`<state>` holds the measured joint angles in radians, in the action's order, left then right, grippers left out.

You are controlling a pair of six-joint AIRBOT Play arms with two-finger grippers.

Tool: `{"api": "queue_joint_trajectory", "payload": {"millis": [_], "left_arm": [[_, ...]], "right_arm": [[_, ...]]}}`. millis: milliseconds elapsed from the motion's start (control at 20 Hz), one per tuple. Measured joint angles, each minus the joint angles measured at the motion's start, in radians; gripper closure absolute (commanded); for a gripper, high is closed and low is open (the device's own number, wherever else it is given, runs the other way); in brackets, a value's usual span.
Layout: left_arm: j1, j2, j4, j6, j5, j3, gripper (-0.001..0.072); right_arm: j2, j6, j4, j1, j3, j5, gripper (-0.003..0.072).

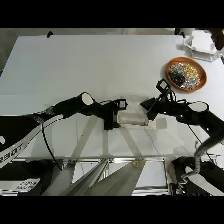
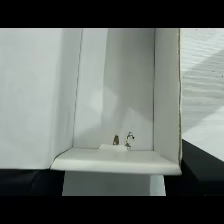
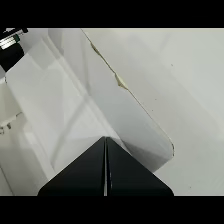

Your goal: Fold the box and place the chain.

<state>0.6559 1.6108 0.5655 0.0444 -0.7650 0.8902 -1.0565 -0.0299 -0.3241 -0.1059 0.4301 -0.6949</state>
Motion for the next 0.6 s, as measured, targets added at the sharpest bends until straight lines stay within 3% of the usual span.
{"api": "queue_joint_trajectory", "payload": {"millis": [400,600], "left_arm": [[-0.001,0.001,-0.031,-0.002,0.066,0.000,0.0620],[-0.001,0.001,-0.034,-0.002,0.072,0.000,0.0620]], "right_arm": [[0.064,0.003,0.033,0.000,0.002,-0.016,0.0674],[0.151,0.003,-0.043,0.000,0.002,-0.080,0.0674]]}}
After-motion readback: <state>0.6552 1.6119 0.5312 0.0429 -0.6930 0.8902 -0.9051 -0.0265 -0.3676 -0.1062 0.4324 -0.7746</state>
